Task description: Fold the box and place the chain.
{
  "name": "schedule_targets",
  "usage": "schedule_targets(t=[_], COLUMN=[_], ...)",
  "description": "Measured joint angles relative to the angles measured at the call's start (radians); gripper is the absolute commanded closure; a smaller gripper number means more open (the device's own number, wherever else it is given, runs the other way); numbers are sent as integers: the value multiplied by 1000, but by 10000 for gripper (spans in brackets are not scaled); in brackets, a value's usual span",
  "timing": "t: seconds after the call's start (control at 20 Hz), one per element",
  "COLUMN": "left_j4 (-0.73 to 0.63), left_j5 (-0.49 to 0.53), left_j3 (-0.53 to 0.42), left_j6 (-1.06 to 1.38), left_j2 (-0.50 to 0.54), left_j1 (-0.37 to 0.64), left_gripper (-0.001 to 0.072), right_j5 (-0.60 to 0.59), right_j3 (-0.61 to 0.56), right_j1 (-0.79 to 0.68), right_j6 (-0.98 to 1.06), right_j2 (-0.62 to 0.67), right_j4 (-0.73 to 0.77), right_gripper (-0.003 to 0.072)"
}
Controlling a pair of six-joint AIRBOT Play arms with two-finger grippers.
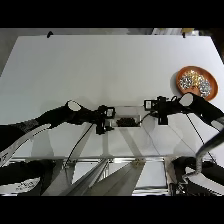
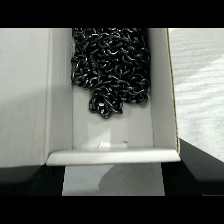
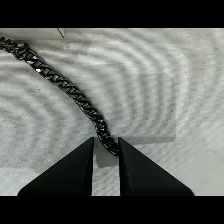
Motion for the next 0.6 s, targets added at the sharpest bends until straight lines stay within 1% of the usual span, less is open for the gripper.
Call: schedule_targets(t=[0.3,0.4,0.6], left_j4=[0,0,0], left_j5=[0,0,0], left_j3=[0,0,0], left_j6=[0,0,0], left_j2=[0,0,0], left_j1=[0,0,0], left_gripper=[453,453,453], right_j5=[9,41,136], right_j3=[-2,-2,-2], right_j1=[1,0,0], right_j6=[-1,1,44], right_j2=[20,61,184], right_j4=[-4,-4,-2], right_gripper=[667,668,668])
